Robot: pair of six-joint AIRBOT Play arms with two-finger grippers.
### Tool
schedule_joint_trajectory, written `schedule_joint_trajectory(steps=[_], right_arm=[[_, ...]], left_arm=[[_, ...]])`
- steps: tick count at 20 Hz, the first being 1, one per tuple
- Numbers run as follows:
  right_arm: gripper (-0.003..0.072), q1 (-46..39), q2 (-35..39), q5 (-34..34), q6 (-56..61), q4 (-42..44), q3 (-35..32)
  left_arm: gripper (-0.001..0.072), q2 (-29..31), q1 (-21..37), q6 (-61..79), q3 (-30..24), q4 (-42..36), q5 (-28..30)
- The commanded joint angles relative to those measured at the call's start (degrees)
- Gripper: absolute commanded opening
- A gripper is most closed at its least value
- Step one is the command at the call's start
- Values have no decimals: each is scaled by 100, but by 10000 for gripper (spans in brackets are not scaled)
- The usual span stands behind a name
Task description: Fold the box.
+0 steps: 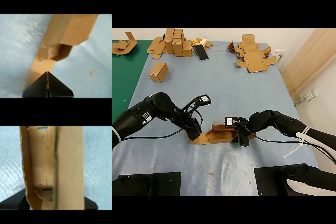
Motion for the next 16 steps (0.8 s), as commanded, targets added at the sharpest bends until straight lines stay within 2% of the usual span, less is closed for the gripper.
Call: schedule_joint_trajectory(steps=[1, 4, 6, 10, 12, 14, 16], right_arm=[[518, 0, -2, 4, 4, -44, 0], [518, 0, -2, 2, 2, -44, 0], [518, 0, -2, 2, 4, -42, 0], [518, 0, -2, 2, 2, -44, 0], [518, 0, -2, 4, 4, -42, 0], [518, 0, -2, 2, 2, -42, 0], [518, -2, -2, 4, 4, -44, 0]], left_arm=[[10, 15, -238, -828, -413, -1373, -282], [10, 13, -601, -831, -994, -3355, 1176], [11, 13, -660, -826, -1202, -4122, 2164], [11, 9, -658, -824, -1220, -4424, 3545], [12, -83, -662, -824, -1217, -4503, 4050], [11, -334, -662, -796, -1154, -4524, 4183], [12, -660, -662, -769, -977, -4503, 4030]])
